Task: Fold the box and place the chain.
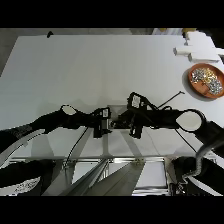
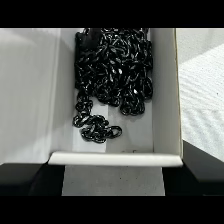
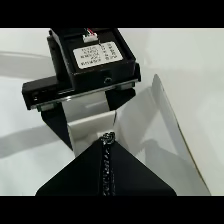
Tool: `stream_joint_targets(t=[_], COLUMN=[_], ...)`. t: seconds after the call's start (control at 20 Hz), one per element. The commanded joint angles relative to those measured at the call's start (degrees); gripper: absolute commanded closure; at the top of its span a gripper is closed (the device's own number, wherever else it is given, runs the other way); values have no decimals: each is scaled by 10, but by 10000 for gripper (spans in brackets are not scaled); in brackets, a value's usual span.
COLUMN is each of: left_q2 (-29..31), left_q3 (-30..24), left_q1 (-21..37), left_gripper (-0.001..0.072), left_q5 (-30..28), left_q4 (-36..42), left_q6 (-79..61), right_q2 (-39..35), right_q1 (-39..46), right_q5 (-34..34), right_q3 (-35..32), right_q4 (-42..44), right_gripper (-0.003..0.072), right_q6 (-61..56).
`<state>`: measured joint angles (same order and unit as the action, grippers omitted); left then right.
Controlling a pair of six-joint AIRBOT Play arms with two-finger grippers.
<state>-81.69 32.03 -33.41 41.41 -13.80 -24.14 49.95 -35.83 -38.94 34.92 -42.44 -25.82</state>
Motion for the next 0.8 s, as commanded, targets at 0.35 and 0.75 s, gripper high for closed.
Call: stream_joint_targets(t=[0.35,0.75], left_q2=[0,0], left_q3=[0,0], left_q1=[0,0], left_gripper=[573,573], left_q5=[0,0], left_q4=[0,0], left_q6=[0,0], right_q2=[80,18], right_q1=[-7,193], right_q5=[-14,-154], right_q3=[10,40], right_q4=[-145,-283], right_gripper=[359,604], right_q6=[-148,-128])
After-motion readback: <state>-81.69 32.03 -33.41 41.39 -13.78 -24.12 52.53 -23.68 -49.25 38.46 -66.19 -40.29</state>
